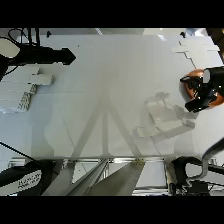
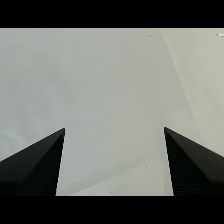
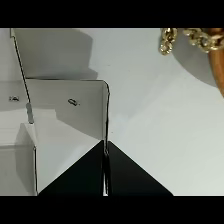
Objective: Fold the box and place the chain.
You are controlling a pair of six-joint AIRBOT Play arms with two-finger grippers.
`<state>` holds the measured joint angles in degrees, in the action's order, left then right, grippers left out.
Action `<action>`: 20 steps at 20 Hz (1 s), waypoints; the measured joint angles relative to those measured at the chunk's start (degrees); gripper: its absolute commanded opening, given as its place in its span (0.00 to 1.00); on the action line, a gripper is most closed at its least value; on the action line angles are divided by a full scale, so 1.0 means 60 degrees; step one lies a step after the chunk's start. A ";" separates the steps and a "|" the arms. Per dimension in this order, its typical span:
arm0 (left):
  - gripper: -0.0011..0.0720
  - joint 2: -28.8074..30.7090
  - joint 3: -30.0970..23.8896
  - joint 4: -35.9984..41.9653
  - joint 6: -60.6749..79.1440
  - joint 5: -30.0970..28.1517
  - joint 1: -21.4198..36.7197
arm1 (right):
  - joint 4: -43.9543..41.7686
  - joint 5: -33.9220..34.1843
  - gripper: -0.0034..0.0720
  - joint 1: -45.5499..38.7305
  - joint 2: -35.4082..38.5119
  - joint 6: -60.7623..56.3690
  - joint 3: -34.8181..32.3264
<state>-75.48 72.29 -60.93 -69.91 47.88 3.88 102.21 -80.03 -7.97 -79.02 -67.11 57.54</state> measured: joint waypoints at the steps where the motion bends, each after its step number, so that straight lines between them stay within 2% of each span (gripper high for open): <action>1: 0.96 0.0000 0.0000 0.0004 0.0000 -0.0004 0.0000 | -0.0423 0.0004 0.06 0.0000 0.0102 0.0113 0.0036; 6: 0.96 0.0000 0.0000 0.0004 0.0000 0.0000 0.0000 | -0.3195 0.0219 0.06 0.0000 0.0386 0.0732 0.0149; 14: 0.96 0.0000 0.0000 0.0004 0.0000 0.0000 0.0000 | -0.8309 0.2732 0.06 0.0029 -0.0069 0.1912 0.0066; 20: 0.96 0.0000 0.0000 0.0004 0.0000 0.0000 0.0000 | -0.9825 0.4543 0.06 0.0914 -0.1209 0.2346 -0.0087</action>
